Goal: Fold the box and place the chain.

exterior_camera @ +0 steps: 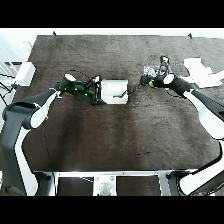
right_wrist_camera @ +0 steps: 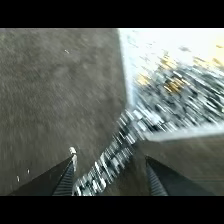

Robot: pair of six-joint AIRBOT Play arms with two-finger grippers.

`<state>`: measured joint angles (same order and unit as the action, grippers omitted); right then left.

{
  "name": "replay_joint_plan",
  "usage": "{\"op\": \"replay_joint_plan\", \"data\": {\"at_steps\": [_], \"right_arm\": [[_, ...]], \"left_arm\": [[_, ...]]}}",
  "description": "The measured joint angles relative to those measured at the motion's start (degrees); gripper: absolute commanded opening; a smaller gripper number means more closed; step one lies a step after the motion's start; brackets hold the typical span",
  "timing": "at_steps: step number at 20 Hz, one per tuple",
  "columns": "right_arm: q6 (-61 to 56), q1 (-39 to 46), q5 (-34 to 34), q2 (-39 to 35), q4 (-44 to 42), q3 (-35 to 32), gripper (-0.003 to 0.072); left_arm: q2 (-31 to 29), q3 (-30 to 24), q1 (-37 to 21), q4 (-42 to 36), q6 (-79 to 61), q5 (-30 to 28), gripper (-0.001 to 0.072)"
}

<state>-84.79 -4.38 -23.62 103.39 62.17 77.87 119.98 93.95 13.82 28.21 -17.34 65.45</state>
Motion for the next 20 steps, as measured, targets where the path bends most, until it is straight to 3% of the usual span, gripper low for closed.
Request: {"op": "replay_joint_plan", "data": {"at_steps": [2, 4, 5, 11, 20], "right_arm": [[-0.11, -0.52, 0.28, 2.80, -0.26, 2.71, 0.0365], [-0.17, -0.59, 0.33, 4.63, -0.44, 4.35, 0.0166], [-0.17, -0.59, 0.35, 5.18, -0.44, 4.85, 0.0008], [0.63, -1.14, -2.38, 2.69, -0.39, 6.01, 0.0007], [3.26, -8.48, -14.78, -21.75, 7.98, 6.14, 0.0006]], "left_arm": [[0.00, 0.00, 0.00, 0.00, 0.00, -0.02, 0.0536], [0.00, 0.00, 0.00, 0.00, 0.00, 0.00, 0.0536], [0.00, 0.00, 0.00, 0.02, 0.00, -0.02, 0.0536], [0.00, 0.00, 0.00, 0.00, 0.00, -0.02, 0.0536], [0.00, 0.00, 0.00, 0.00, 0.00, 0.00, 0.0535]]}}
